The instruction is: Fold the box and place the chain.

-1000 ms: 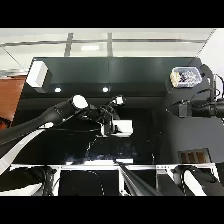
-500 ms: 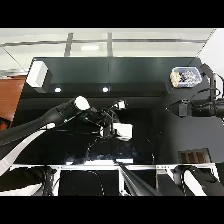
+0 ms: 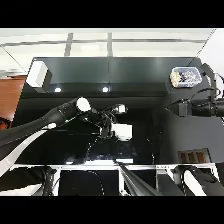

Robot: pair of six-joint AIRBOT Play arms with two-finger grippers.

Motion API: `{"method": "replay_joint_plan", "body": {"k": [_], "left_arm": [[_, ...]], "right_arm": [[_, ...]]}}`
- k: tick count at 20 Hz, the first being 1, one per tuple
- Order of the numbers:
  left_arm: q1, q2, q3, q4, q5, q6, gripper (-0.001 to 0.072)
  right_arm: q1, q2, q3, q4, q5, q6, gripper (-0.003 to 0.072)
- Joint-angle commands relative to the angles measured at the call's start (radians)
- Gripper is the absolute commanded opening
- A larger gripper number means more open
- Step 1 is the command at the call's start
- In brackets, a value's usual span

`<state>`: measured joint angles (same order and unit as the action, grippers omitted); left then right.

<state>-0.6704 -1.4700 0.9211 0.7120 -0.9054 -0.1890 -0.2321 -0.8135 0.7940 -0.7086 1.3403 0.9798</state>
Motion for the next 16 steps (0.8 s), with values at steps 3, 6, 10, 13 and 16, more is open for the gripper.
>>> {"method": "replay_joint_plan", "body": {"k": [3, 6, 10, 13, 16], "left_arm": [[-0.042, -0.019, 0.010, 0.069, 0.097, -0.033, 0.0579], [-0.039, -0.003, 0.060, 0.172, 0.055, -0.245, 0.0327], [0.086, 0.100, 0.091, 0.422, -0.018, -0.642, 0.0326], [0.290, 0.193, 0.089, 0.703, -0.135, -0.962, 0.0326], [0.584, 0.253, 0.074, 0.837, -0.223, -1.121, 0.0326]], "right_arm": [[0.000, 0.001, 0.001, 0.000, -0.013, 0.000, 0.0017], [0.000, 0.001, 0.001, 0.000, -0.018, 0.000, 0.0017], [-0.001, 0.001, 0.001, 0.000, -0.017, 0.000, 0.0017], [0.000, 0.001, 0.001, 0.000, -0.017, 0.000, 0.0017], [-0.001, 0.001, 0.001, -0.001, -0.018, 0.000, 0.0017]]}}
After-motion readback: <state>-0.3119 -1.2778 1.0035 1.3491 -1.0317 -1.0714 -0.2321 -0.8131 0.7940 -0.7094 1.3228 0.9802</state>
